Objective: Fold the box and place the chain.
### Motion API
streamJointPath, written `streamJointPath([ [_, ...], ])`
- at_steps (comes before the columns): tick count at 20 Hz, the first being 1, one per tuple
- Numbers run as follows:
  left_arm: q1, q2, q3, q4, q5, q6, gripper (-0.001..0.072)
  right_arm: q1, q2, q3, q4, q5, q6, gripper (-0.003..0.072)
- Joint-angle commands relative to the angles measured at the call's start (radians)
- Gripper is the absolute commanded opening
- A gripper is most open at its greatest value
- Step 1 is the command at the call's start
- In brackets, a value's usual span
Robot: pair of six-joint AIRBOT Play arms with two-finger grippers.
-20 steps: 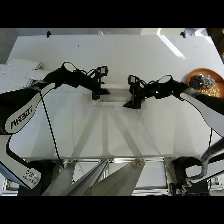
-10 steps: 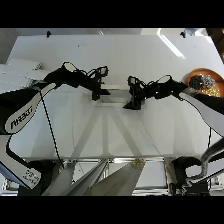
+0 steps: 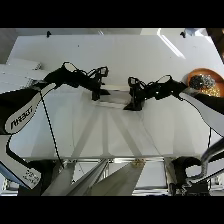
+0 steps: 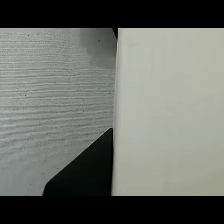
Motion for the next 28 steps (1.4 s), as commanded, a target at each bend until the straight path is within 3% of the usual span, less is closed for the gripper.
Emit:
streamJointPath([
  [1, 0.0, 0.001, 0.001, -0.001, 0.005, -0.001, 0.0015, 0.002, 0.0, 0.001, 0.001, -0.005, 0.0, 0.0667],
  [11, 0.0, 0.001, 0.001, 0.0, 0.005, -0.001, 0.0015, 0.002, 0.0, 0.001, -0.003, -0.055, 0.0, 0.0631],
  [12, 0.0, 0.001, 0.001, -0.001, 0.005, -0.001, 0.0015, 0.002, 0.0, 0.001, -0.003, -0.055, 0.0, 0.0602],
  [14, 0.0, 0.001, 0.001, -0.001, 0.005, -0.001, 0.0015, 0.002, 0.0, 0.001, -0.003, -0.054, 0.0, 0.0385],
  [15, 0.0, 0.001, 0.001, -0.001, 0.005, -0.001, 0.0015, 0.002, 0.0, 0.001, -0.003, -0.053, 0.0, 0.0353],
  [28, 0.0, 0.001, 0.001, -0.001, 0.005, -0.001, 0.0015, 0.002, 0.0, 0.001, -0.003, -0.049, 0.0, 0.0354],
])
